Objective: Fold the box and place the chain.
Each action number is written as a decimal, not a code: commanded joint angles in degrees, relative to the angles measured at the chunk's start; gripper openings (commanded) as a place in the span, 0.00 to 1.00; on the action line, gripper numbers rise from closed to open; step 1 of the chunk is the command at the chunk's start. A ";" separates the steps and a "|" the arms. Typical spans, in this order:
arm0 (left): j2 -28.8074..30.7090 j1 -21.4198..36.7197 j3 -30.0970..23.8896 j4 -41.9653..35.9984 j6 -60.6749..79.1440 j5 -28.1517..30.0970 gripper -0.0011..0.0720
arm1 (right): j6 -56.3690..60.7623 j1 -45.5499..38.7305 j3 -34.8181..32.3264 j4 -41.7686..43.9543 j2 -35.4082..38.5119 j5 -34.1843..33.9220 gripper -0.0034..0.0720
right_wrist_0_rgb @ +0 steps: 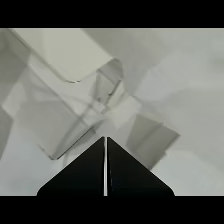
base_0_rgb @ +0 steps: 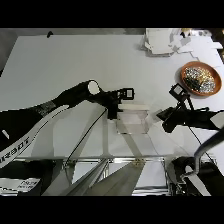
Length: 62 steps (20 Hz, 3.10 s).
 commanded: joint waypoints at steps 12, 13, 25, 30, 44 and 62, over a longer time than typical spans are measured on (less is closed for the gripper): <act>0.00 -0.07 -0.02 -0.02 0.02 -0.07 0.03 | -3.80 27.74 -8.11 -20.35 -0.02 -11.37 0.90; 0.00 -0.04 -0.02 0.00 0.00 -0.07 0.03 | -3.63 29.16 -9.57 -20.33 -0.02 -14.75 0.97; 0.00 -0.04 -0.02 0.00 0.00 -0.07 0.03 | -3.58 35.87 -14.64 -26.01 -4.59 -34.86 0.97; 0.00 -0.04 -0.02 0.00 0.00 -0.07 0.03 | -3.61 30.80 -14.16 -26.16 -4.04 -32.72 0.96; 0.00 -0.04 -0.02 0.00 0.00 -0.04 0.03 | -12.15 22.29 -10.47 -13.38 -4.04 -29.97 0.96; 0.00 -0.04 -0.02 -0.02 0.02 -0.04 0.03 | -34.62 11.87 -9.27 6.10 -6.67 -24.00 0.96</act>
